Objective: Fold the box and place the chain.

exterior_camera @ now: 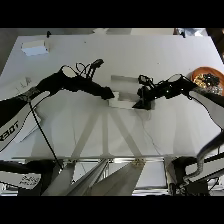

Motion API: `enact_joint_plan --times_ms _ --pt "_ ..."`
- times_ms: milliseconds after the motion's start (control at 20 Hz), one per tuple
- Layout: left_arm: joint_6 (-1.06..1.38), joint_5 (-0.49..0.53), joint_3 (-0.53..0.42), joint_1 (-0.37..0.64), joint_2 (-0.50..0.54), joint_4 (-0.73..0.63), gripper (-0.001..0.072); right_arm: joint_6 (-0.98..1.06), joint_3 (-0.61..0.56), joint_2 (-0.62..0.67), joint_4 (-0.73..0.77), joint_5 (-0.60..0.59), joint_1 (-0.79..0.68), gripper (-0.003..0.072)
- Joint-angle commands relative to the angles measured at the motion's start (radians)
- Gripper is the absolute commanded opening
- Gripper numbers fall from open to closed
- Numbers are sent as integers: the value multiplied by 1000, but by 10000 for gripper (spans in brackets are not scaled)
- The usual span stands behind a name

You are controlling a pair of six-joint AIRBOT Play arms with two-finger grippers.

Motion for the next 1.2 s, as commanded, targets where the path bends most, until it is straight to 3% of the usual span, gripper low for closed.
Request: enact_joint_plan --times_ms 0,600,850,1150 --pt "1 44 0 -14 -11 -19 591 0 1 0 0 0 0 292" --pt "-77 163 0 -51 -11 -22 586 0 1 0 0 0 0 292" --pt "-213 197 0 -77 -11 163 582 0 1 0 0 0 0 292" --pt "-285 251 1 -105 -3 172 561 0 1 0 0 0 0 292"
